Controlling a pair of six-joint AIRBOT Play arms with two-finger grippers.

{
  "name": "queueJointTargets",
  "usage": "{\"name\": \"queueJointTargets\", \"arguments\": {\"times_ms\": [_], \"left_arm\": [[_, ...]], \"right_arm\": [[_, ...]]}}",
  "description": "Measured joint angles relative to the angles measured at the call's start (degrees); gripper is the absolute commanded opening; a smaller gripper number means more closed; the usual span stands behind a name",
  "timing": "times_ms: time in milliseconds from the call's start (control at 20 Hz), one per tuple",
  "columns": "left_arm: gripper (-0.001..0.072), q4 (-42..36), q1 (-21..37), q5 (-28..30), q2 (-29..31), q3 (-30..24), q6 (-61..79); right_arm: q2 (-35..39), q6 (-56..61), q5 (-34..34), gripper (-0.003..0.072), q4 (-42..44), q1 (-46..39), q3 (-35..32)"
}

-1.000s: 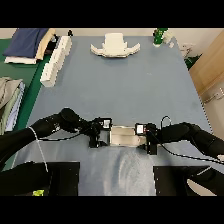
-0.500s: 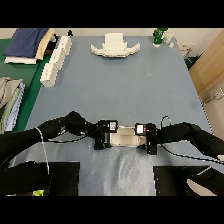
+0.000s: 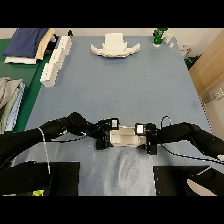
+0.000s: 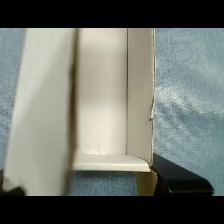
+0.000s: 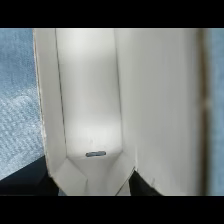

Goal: Fold the box.

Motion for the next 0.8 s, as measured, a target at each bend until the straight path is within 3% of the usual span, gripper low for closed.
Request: {"name": "queueJointTargets", "arguments": {"times_ms": [50,100,800], "left_arm": [[0.0495,0.0,0.0,0.2,0.0,0.0,0.0],[0.0419,0.1,0.0,0.4,0.0,0.0,-0.1],[0.0416,1.6,-0.3,-1.4,0.0,0.1,-0.2]], "right_arm": [[0.0,0.1,0.0,0.0474,0.0,0.0,0.0],[0.0,0.2,0.0,0.0474,0.0,0.0,0.0],[0.0,-0.1,0.0,0.0474,0.0,0.0,0.0]]}}
